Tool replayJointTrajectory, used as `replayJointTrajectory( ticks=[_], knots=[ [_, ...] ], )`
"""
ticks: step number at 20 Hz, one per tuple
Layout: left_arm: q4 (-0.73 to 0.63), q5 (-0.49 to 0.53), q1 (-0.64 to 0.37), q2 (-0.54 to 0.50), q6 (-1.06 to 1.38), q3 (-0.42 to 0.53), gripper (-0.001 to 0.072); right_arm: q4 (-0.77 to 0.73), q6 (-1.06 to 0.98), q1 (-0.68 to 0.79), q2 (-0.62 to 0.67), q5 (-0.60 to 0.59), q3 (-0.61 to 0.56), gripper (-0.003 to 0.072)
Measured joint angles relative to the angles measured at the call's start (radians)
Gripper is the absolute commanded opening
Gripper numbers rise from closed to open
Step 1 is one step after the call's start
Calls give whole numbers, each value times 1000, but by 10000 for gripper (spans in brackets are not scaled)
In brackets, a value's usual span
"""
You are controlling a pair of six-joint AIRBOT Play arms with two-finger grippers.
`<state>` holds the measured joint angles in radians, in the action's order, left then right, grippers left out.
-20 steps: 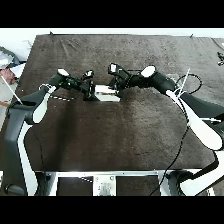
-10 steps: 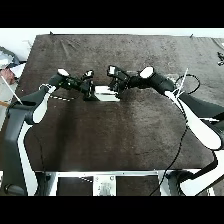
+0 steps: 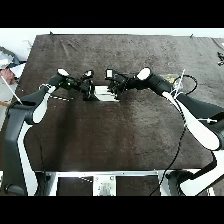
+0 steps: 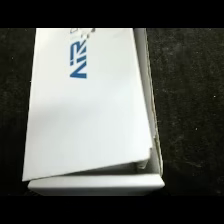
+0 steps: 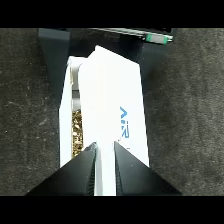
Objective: Fold the box and place the chain.
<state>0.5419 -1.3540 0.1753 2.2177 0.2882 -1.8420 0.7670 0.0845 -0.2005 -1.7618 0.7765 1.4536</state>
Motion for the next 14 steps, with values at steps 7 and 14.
replayJointTrajectory(
  ticks=[7,14],
  knots=[
    [1,-6,1,0,3,0,274,7,-29,0,-2,21,-30,156],
    [0,-5,2,0,2,0,274,-29,-36,9,-2,49,-51,182]
  ],
)
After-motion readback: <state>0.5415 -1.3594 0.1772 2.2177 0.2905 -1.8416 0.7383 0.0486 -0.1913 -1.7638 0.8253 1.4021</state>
